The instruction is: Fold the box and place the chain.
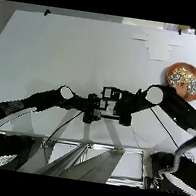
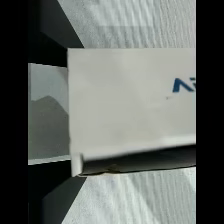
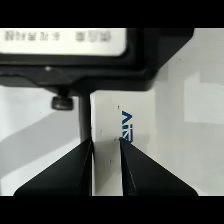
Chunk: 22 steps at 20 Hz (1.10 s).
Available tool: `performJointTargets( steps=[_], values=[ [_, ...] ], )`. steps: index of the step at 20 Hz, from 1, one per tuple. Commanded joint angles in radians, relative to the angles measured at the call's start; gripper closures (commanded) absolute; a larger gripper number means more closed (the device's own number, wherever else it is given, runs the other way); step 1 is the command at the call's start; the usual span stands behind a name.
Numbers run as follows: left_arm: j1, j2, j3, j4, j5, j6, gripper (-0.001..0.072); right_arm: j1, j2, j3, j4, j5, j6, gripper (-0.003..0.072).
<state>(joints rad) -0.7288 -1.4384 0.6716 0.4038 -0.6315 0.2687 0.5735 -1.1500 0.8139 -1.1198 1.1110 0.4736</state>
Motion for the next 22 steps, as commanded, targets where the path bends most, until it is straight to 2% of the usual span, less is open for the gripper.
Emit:
performJointTargets(
  steps=[1,3,6,11,14,17,19,21,22],
  values=[
    [-0.001,0.001,0.0,0.001,-0.001,0.0,0.0576,0.001,0.0,-0.027,0.003,-0.028,0.0,0.0482],
    [-0.001,0.001,0.0,0.001,-0.001,0.0,0.0576,0.001,0.0,-0.034,0.007,-0.024,0.0,0.048],
    [-0.001,0.001,0.0,0.001,-0.001,0.0,0.0576,0.001,0.0,-0.034,0.037,-0.026,0.0,0.0363],
    [-0.001,0.001,0.0,0.0,-0.001,0.0,0.0576,0.001,0.001,-0.034,0.063,-0.027,0.0,0.0369],
    [-0.001,0.001,0.0,0.0,-0.001,0.0,0.0576,0.001,0.011,-0.034,0.063,-0.031,0.0,0.0469],
    [-0.001,0.001,0.0,0.0,-0.001,0.0,0.0576,0.001,0.058,-0.034,0.063,-0.077,0.0,0.047],
    [-0.001,0.001,0.0,0.0,-0.001,0.0,0.0576,0.001,0.079,-0.034,0.063,-0.1,0.0,0.0599],
    [-0.001,0.001,0.0,0.0,-0.001,0.0,0.0576,0.001,0.071,-0.035,0.072,-0.098,0.0,0.0621],
    [-0.001,0.001,0.0,0.0,-0.001,0.0,0.0576,0.001,0.063,-0.035,0.082,-0.098,0.0,0.066]
  ],
)
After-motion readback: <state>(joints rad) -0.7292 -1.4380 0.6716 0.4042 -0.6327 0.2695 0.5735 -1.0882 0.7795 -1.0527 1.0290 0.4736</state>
